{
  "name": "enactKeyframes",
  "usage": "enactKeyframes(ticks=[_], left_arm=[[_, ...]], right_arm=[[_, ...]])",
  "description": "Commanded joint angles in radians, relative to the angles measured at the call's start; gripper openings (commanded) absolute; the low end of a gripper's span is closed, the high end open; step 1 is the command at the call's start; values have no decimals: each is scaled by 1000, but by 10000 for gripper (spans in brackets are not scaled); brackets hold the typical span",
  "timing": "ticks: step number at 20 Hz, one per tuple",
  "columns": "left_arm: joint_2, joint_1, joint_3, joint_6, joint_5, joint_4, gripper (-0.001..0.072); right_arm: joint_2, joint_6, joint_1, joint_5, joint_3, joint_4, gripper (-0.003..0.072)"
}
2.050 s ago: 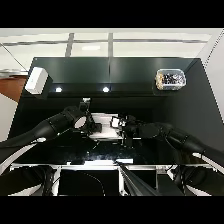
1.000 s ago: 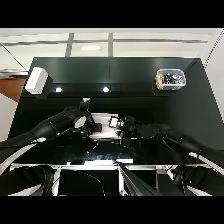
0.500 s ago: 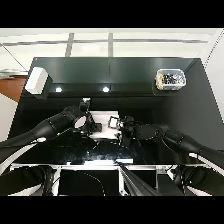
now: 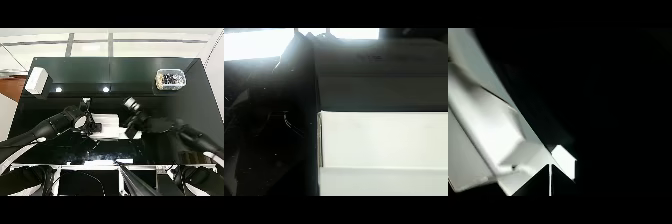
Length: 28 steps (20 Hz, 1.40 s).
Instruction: Fold the box and place the chain.
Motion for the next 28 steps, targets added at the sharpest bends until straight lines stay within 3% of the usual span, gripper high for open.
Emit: enactKeyframes(ticks=[1, 3, 7, 14, 21, 22, 23, 28], left_arm=[[-1, 1, 0, -1, -4, 6, 32], [-1, 1, 0, -1, -4, 4, 32], [-1, 1, 0, -1, -5, 4, 32], [-1, 1, 0, -1, -4, 4, 32], [-1, 1, 0, -1, -3, 3, 32], [-1, 1, 0, -1, -3, 3, 32], [-1, 1, 0, -1, -3, 3, 32], [-1, 1, 0, -1, -3, 3, 32]], right_arm=[[112, 570, -248, -370, -2, -134, 21], [116, 684, -356, -455, -25, -181, 22], [77, 812, -388, -353, -126, -93, 21], [-137, 619, -182, -156, -146, 249, 21], [-139, 541, -151, -225, -67, 274, 33], [-139, 537, -151, -242, -53, 274, 230], [-139, 485, -151, -262, -34, 274, 536], [-139, 444, -151, -319, 35, 266, 566]])
